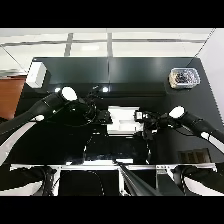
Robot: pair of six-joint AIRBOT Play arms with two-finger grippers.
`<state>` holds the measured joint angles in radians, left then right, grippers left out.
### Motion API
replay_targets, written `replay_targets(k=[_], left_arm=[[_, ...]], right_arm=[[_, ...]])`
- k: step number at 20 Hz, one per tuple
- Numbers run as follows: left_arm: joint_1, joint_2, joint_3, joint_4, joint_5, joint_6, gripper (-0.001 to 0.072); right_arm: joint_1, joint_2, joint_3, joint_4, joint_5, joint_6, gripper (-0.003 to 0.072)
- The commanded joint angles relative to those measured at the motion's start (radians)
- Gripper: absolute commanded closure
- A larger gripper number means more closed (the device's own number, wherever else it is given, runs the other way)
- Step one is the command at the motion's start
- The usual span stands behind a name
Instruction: Fold the box and place the chain.
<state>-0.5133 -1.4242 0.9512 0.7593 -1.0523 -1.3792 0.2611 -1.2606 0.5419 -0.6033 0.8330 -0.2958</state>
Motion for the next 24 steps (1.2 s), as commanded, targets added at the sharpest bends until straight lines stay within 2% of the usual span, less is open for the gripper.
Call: replay_targets(k=[1,5,13,15,18,22,24], left_arm=[[-0.038,0.0,0.003,0.072,0.04,-0.072,0.0303],[-0.07,0.0,0.004,0.099,0.094,-0.114,0.0303],[-0.138,-0.008,0.014,0.295,0.111,-0.294,0.0303],[-0.167,-0.016,0.035,0.391,0.108,-0.386,0.0303],[-0.214,-0.055,0.095,0.518,0.056,-0.504,0.0303],[-0.276,-0.142,0.214,0.634,-0.078,-0.63,0.0303],[-0.303,-0.154,0.238,0.657,-0.09,-0.722,0.0303]], right_arm=[[0.0,0.0,0.001,0.0,0.0,0.0,0.0664],[0.0,0.0,0.001,0.0,0.0,0.0,0.0664],[0.0,0.0,0.001,0.0,0.0,0.0,0.0664],[0.0,0.0,0.001,0.0,0.0,0.0,0.0664],[0.0,0.0,0.001,0.0,0.0,0.0,0.0664],[0.0,0.0,0.001,0.0,0.0,0.0,0.0664],[0.0,0.0,0.001,0.0,0.0,0.0,0.0664]])
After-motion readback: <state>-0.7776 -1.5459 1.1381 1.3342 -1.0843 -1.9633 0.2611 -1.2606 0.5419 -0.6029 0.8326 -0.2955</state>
